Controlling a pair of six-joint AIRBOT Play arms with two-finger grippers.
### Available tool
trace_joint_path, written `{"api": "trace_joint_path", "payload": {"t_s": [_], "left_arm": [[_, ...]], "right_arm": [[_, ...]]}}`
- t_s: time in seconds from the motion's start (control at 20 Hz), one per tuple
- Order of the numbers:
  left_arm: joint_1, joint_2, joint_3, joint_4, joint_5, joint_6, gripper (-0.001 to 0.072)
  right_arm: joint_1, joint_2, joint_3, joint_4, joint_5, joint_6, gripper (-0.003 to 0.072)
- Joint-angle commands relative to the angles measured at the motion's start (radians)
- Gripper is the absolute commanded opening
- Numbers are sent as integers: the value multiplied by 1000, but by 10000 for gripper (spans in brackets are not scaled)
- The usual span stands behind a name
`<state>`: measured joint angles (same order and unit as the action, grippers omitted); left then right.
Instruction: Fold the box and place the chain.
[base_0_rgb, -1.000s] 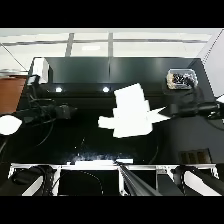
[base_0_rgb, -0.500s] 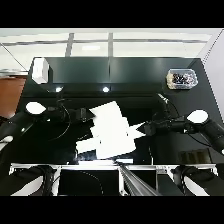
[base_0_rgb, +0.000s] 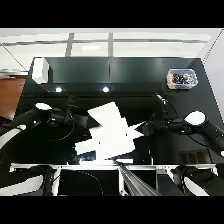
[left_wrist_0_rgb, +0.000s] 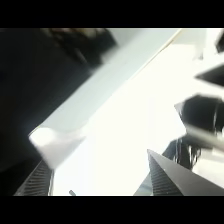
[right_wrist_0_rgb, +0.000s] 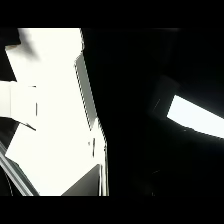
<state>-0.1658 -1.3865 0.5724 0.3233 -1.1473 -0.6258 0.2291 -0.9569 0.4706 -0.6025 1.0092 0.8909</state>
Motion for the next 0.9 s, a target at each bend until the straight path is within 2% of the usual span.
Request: {"api": "trace_joint_path", "payload": {"t_s": [0.0, 0.1, 0.15, 0.2, 0.35, 0.4, 0.5, 0.55, 0.65, 0.7, 0.75, 0.8, 0.85], "left_arm": [[-47, -68, 1, -29, -75, 195, 688], [-51, -80, 1, -25, -123, 274, 681], [-51, -81, 1, -16, -132, 298, 658], [-51, -81, 1, -7, -136, 317, 601], [-52, -81, 18, 51, -140, 327, 576], [-52, -81, 27, 70, -140, 327, 463], [-59, -81, 46, 50, -137, 327, 352], [-71, -81, 58, 32, -136, 327, 333], [-116, -81, 106, 72, -137, 328, 95], [-140, -81, 133, 114, -137, 327, 26], [-163, -81, 162, 155, -139, 323, 25], [-181, -81, 189, 184, -140, 311, 25], [-194, -80, 218, 212, -139, 304, 25]], "right_arm": [[2, 0, 0, 0, -9, 6, 40], [2, 0, 0, 0, -9, 6, 40], [2, 0, 0, 0, -10, 7, 40], [2, 0, 0, 0, -14, 7, 40], [2, 0, 0, 0, -31, 8, 40], [2, 0, 0, 0, -31, 11, 40], [2, 0, 0, 0, -30, 10, 40], [2, 0, 0, -1, -37, 10, 40], [0, 0, 0, -3, -58, 10, 40], [-12, 0, 0, -3, -60, 10, 80], [-34, 0, 2, -3, -42, 10, 379], [-70, 0, 8, -14, -8, 8, 715], [-114, 0, 27, -51, 47, 10, 705]]}}
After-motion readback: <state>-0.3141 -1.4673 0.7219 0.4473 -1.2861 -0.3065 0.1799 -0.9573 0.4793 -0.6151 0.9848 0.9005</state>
